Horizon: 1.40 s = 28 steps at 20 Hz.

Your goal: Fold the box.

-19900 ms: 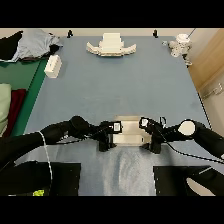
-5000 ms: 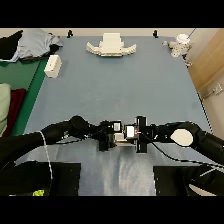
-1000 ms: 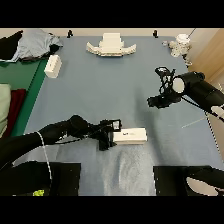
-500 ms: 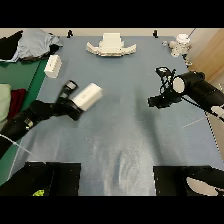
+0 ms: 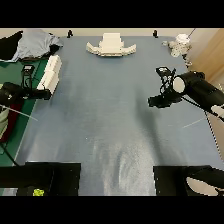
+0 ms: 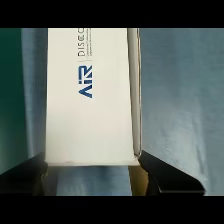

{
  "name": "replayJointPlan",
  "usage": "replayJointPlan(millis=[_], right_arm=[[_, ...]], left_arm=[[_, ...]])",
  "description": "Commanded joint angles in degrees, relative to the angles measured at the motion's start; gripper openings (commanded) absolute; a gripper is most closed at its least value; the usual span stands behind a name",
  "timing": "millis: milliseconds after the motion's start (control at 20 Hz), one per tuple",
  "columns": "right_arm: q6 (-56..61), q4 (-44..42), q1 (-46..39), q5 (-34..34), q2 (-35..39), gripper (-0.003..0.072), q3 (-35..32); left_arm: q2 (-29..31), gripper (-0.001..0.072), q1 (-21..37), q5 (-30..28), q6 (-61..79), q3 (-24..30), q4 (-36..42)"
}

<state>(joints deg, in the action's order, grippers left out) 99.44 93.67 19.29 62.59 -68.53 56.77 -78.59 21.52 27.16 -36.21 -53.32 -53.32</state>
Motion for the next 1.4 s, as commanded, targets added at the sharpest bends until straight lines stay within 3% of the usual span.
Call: replayJointPlan(millis=[0,350,550,1100,1200,1350], right_arm=[[0.0,0.0,0.0,0.0,0.0,0.0007,0.1],[0.0,0.0,0.0,0.0,0.0,0.0007,0.1],[0.0,0.0,0.0,0.0,0.0,0.0007,0.1],[0.0,0.0,0.0,0.0,0.0,0.0007,0.1],[0.0,0.0,0.0,0.0,0.0,0.0006,0.1],[0.0,0.0,0.0,0.0,0.0,0.0007,0.1]], left_arm=[[-10.9,0.0477,1.3,-0.1,-1.2,-10.5,-0.3],[-24.2,0.0477,-1.7,0.0,-1.8,-25.7,-0.3],[-25.0,0.0477,-2.6,-6.5,-1.8,-26.1,-0.3],[-25.0,0.0480,-2.7,-4.3,-2.9,-26.1,-0.3],[-25.0,0.0692,-2.7,-3.8,-2.9,-26.1,-0.3],[-25.0,0.0692,-2.6,-3.6,-2.9,-26.1,-0.3]])
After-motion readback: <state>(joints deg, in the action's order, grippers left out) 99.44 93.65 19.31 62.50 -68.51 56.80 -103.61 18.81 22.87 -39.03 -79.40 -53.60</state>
